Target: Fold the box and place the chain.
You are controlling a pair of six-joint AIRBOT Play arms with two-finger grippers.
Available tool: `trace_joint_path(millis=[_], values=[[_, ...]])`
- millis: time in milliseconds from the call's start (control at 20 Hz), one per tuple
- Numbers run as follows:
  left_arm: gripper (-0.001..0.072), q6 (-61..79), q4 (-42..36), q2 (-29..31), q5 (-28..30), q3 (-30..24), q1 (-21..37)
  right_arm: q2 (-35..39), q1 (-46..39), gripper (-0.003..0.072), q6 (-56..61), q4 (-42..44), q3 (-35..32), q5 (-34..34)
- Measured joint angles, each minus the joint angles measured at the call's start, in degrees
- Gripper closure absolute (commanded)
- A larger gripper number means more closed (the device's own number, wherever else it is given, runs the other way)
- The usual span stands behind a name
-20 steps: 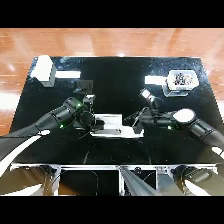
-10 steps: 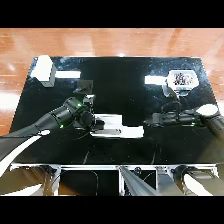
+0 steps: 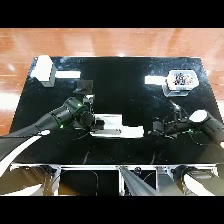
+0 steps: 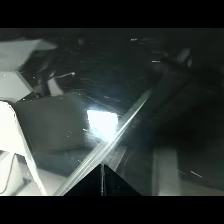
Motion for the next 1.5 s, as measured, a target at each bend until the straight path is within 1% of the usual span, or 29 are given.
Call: trace_joint_path(millis=[150,200,250,300,500,750,800,850,950,1050,1200,1300,1400,1500], values=[[0.0690,-0.15,0.00,0.00,0.07,0.00,0.00,-2.43,6.03,0.0640,-0.72,4.50,-0.28,-4.70],[0.0690,-0.20,0.00,0.00,0.13,0.00,-0.02,-2.93,7.78,0.0494,-1.42,5.86,-0.22,-5.99],[0.0690,-0.22,0.00,0.00,0.15,0.00,-0.02,-3.21,9.16,0.0226,-2.05,7.02,0.00,-6.86],[0.0690,-0.22,0.00,0.00,0.17,0.00,-0.02,-3.45,10.32,0.0188,-2.80,8.59,0.35,-7.72],[0.0690,-0.24,0.00,0.00,0.24,0.00,-0.04,-4.02,12.94,0.0188,-7.08,13.09,2.08,-8.55],[0.0690,-0.26,-0.07,0.00,0.28,0.00,-0.02,-4.09,13.75,0.0185,-12.24,21.42,3.08,-6.64],[0.0690,-0.26,-0.09,0.00,0.31,0.00,-0.02,-4.09,13.81,0.0148,-13.03,22.67,3.15,-6.27],[0.0690,-0.26,-0.15,0.00,0.33,0.00,-0.02,-4.09,13.86,0.0147,-13.66,23.76,3.23,-5.92],[0.0690,-0.24,-0.17,0.00,0.35,0.00,-0.02,-4.09,13.90,0.0064,-14.45,25.49,3.56,-4.87],[0.0690,-0.26,-0.22,0.00,0.35,0.00,-0.02,-4.09,14.03,0.0063,-14.95,26.60,4.20,-3.17],[0.0690,-0.26,-0.22,0.00,0.37,0.00,-0.02,-4.09,15.72,0.0063,-14.45,27.45,5.60,-2.47],[0.0690,-0.24,-0.24,0.00,0.37,0.00,-0.02,-4.09,18.47,0.0063,-11.37,26.34,7.21,-4.13],[0.0690,-0.24,-0.24,0.00,0.42,0.00,-0.02,-4.11,21.94,0.0063,-6.56,23.32,9.46,-6.40],[0.0690,-0.24,-0.24,0.00,0.46,0.00,-0.02,-4.33,25.44,0.0063,-0.76,18.56,12.17,-7.93]])
